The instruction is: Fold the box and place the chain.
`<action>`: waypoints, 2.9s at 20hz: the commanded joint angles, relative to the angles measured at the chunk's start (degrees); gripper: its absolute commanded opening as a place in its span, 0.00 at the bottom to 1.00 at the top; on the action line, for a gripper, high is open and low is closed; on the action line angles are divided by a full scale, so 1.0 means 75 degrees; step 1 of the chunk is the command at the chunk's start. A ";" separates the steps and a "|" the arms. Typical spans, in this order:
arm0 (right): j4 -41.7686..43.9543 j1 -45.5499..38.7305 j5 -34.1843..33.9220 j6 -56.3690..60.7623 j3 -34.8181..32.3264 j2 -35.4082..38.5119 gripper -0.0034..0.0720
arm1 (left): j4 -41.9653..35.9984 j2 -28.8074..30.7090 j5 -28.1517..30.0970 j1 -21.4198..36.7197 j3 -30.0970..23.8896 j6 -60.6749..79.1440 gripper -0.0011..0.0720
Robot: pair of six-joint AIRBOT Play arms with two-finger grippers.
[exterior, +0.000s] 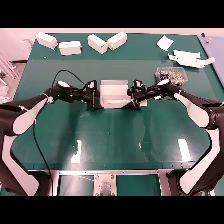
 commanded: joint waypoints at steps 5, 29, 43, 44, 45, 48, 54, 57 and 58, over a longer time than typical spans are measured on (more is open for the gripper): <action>-0.0012 0.0003 0.0009 -0.0003 0.0000 0.0003 0.77 | 0.0096 -0.0009 0.0268 -0.0280 0.0064 -0.0271 0.98; -0.0012 0.0003 0.0006 -0.0003 0.0000 0.0003 0.77 | 0.0003 -0.0012 0.0291 -0.0280 0.0061 -0.0280 0.81; 0.0009 -0.0020 0.0029 0.0070 0.0073 0.0023 0.97 | 0.0003 -0.0012 0.0286 -0.0280 0.0064 -0.0280 0.81; -0.0026 -0.0035 0.0050 0.0204 0.0125 0.0070 1.00 | 0.0003 -0.0015 0.0289 -0.0280 0.0064 -0.0280 0.81; -0.0157 -0.0055 0.0122 0.0350 0.0157 0.0175 1.00 | 0.0003 -0.0015 0.0286 -0.0280 0.0064 -0.0280 0.81; -0.0825 -0.0114 0.0152 0.0641 0.0163 0.0615 1.00 | 0.0003 -0.0012 0.0286 -0.0280 0.0064 -0.0280 0.81; -0.1891 -0.0568 0.0169 0.1664 0.0175 0.1419 1.00 | 0.0003 -0.0012 0.0289 -0.0280 0.0064 -0.0280 0.81; -0.1856 -0.1040 0.0283 0.2229 0.0175 0.1982 1.00 | 0.0003 -0.0012 0.0289 -0.0280 0.0064 -0.0280 0.81; -0.1711 -0.1116 0.0533 0.2419 0.0175 0.2154 1.00 | 0.0003 -0.0012 0.0289 -0.0280 0.0064 -0.0280 0.81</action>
